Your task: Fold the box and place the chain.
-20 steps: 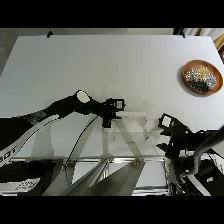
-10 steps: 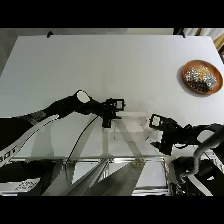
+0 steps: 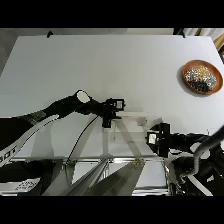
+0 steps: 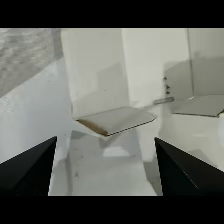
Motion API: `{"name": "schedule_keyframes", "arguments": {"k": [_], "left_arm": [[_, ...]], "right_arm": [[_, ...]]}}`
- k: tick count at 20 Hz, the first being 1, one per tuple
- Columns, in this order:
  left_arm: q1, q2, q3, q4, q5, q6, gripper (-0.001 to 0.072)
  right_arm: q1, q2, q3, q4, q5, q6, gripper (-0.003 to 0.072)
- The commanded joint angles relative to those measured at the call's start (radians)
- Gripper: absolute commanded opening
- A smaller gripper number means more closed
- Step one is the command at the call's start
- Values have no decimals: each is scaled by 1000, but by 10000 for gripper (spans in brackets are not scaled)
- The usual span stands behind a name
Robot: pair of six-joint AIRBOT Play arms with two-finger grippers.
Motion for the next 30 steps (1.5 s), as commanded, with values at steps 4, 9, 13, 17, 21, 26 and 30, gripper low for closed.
{"name": "schedule_keyframes", "arguments": {"k": [4,9,13,17,21,26,30], "left_arm": [[0,0,0,0,0,0,13],[0,0,0,0,0,0,13],[0,0,0,0,0,0,13],[0,0,0,0,0,0,13],[0,0,0,0,0,0,13],[0,0,0,0,0,0,13],[0,0,0,0,0,0,13]], "right_arm": [[54,-11,-35,74,-137,21,683],[55,-53,-35,53,-307,27,683],[55,-53,-33,45,-314,6,683],[54,-55,-21,45,-304,-68,683],[54,-55,2,46,-274,-85,683],[-63,-58,22,50,-250,-86,683],[-91,-106,22,112,-253,-155,683]]}}
